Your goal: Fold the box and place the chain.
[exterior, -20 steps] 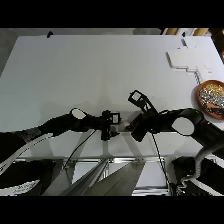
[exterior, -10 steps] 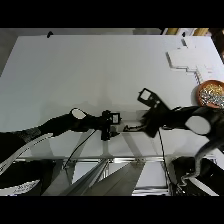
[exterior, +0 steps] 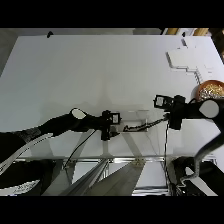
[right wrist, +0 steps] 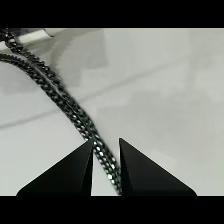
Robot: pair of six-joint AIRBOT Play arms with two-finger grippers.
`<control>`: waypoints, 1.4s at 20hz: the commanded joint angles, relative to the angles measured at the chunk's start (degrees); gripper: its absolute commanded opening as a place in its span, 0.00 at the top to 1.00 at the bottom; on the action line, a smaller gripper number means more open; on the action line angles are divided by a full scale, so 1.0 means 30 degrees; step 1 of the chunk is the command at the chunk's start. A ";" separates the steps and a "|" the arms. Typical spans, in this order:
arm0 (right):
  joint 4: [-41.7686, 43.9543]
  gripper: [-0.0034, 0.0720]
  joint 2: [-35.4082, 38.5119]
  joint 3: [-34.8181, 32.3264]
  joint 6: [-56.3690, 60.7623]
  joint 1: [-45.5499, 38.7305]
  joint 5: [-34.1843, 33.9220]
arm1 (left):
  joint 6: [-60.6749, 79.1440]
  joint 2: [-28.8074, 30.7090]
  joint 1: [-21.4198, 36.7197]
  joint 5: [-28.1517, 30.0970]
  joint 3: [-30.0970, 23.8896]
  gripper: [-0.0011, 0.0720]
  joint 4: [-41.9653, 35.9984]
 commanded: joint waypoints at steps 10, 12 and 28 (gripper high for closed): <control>0.2463 0.69 -0.5391 -0.0321 -0.6798 0.0852 -0.1574 | 0.0007 0.0007 -0.0007 0.0007 -0.0007 0.53 0.0007; 0.2470 0.70 -0.5508 -0.0321 -0.6790 0.0933 -0.1428 | 0.0007 0.0015 -0.0007 0.0007 -0.0007 0.53 0.0007; 0.4022 0.78 -0.4597 -0.0386 -0.6790 0.0940 -0.0015 | 0.0007 0.0015 -0.0007 0.0000 -0.0007 0.53 0.0007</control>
